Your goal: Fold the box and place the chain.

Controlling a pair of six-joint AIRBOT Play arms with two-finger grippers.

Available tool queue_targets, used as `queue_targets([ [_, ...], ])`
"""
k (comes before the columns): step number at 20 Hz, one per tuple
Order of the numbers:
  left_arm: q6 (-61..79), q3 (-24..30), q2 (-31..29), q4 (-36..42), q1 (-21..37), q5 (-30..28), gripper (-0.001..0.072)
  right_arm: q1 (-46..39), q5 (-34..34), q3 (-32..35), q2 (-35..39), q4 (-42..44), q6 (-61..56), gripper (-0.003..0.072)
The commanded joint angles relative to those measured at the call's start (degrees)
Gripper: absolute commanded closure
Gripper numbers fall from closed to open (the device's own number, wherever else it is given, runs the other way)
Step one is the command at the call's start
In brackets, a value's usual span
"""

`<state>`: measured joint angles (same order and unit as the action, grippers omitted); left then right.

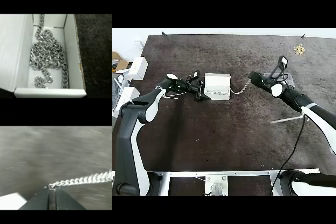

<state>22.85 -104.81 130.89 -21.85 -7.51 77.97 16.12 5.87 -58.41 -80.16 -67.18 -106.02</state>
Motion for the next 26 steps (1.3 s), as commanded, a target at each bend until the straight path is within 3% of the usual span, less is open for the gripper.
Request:
queue_targets([
  [1,0.0,0.0,0.0,0.0,0.0,0.0,0.0367,7.2,-3.6,-0.5,8.1,-1.7,1.9,0.0685],
  [9,0.0,0.0,0.0,0.0,0.0,0.0,0.0367,16.9,-6.9,-7.9,6.5,-4.3,1.1,0.0685],
  [17,0.0,0.0,0.0,0.0,0.0,0.0,0.0366,19.2,-0.5,-7.9,-8.2,-2.7,-0.7,0.0683],
  [18,0.0,0.0,0.0,0.0,0.0,0.0,0.0367,19.2,1.2,-7.9,-9.5,-1.9,-0.7,0.056],
  [19,0.0,0.0,0.0,0.0,0.0,0.0,0.0367,19.1,3.2,-7.9,-9.9,-2.3,-0.3,0.0369],
  [22,0.0,0.0,0.0,0.0,0.0,0.0,0.0367,17.1,8.6,-7.9,-6.4,-9.1,-0.1,0.0365],
  [26,0.0,0.0,0.0,0.0,0.0,0.0,0.0367,6.9,21.2,-6.3,0.4,-17.1,-0.8,0.0364],
])
